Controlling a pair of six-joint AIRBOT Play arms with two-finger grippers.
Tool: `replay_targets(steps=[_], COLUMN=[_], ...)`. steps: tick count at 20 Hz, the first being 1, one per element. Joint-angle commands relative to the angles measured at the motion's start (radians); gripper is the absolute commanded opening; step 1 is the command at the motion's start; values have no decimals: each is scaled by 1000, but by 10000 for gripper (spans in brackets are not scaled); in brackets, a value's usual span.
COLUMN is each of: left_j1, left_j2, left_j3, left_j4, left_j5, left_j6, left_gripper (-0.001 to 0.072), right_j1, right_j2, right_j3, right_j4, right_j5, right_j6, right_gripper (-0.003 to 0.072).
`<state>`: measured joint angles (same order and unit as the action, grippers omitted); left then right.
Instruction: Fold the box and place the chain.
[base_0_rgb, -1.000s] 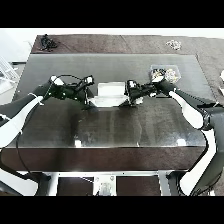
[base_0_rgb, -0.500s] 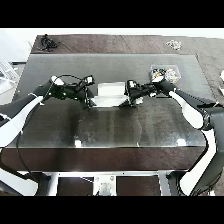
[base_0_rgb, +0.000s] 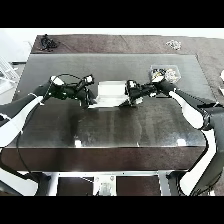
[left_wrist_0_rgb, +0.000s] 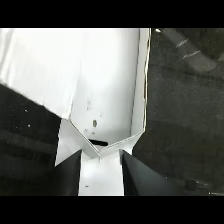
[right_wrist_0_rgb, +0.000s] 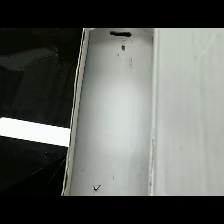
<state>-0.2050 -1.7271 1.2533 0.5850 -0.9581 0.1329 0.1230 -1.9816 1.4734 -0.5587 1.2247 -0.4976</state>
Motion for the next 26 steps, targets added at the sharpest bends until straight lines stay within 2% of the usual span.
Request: replay_targets(steps=[1,7,11,15,16,17,19,21,26], left_j1=[0,-43,-81,-82,-81,-81,-82,-81,-81], left_j2=[0,0,0,0,0,0,-1,-2,-26], left_j3=[1,0,0,0,0,0,0,0,0], left_j4=[-26,-47,-57,-78,-81,-87,-96,-97,-96], left_j5=[-2,7,106,113,115,126,143,143,148], left_j6=[26,55,81,86,85,85,85,85,85], left_gripper=[300,300,301,316,487,583,583,684,720], right_j1=[0,0,0,0,0,0,0,0,0], right_j2=[0,0,0,0,0,0,0,0,0], right_j3=[0,0,0,0,0,0,0,0,0], right_j4=[0,0,0,0,0,0,0,0,0], right_j5=[0,0,0,0,0,0,0,0,0], right_j6=[0,0,0,0,0,0,0,0,0], right_gripper=[520,520,520,520,520,520,520,520,520])
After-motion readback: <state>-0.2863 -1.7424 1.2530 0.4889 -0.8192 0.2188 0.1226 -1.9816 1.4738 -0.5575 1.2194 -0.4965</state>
